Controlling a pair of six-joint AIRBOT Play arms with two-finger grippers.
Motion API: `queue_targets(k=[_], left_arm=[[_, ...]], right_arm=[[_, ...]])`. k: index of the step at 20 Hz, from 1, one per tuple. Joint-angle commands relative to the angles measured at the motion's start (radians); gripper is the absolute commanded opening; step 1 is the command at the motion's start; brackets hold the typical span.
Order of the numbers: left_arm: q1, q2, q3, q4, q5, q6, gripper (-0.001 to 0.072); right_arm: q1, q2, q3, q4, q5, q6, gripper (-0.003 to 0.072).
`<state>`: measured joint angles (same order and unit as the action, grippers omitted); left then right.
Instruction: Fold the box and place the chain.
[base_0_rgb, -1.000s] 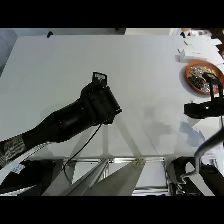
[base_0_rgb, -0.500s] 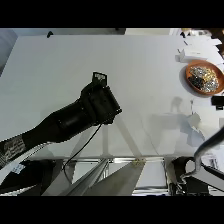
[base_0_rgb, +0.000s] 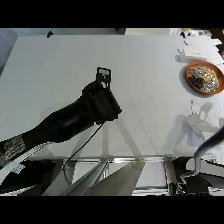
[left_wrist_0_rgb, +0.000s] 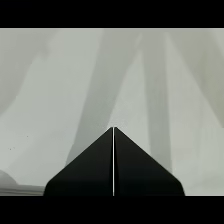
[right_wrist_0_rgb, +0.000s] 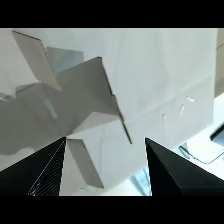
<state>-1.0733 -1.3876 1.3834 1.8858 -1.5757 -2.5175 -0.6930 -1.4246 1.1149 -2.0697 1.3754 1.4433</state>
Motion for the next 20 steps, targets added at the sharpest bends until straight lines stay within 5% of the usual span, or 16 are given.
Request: queue_targets(k=[1, 4, 7, 11, 12, 16, 20], left_arm=[[-0.001, 0.0, 0.0, 0.022, 0.061, 0.0, 0.0009], [0.0, -0.001, 0.0, 0.026, 0.063, 0.027, 0.0009], [0.001, -0.001, 0.0, 0.171, 0.021, 0.293, 0.0009], [0.015, 0.001, 0.0, 0.364, -0.09, 0.591, 0.0009], [0.024, 0.002, 0.0, 0.373, -0.083, 0.653, 0.0009], [0.086, 0.002, -0.002, 0.283, -0.002, 0.935, 0.0009], [0.248, 0.003, -0.007, -0.008, 0.094, 1.035, 0.0009]], right_arm=[[-0.021, -0.024, 0.007, -0.089, -0.059, -0.013, 0.0534], [-0.021, -0.037, 0.018, -0.116, -0.097, -0.013, 0.0534], [-0.018, -0.087, 0.019, -0.1, -0.09, -0.031, 0.0511], [-0.018, -0.158, 0.018, -0.075, -0.061, -0.062, 0.0378], [-0.018, -0.162, 0.018, -0.062, -0.064, -0.07, 0.0287], [-0.017, -0.161, 0.018, -0.024, -0.045, -0.107, 0.0022], [0.039, -0.113, 0.018, 0.147, -0.05, -0.204, 0.0016]])
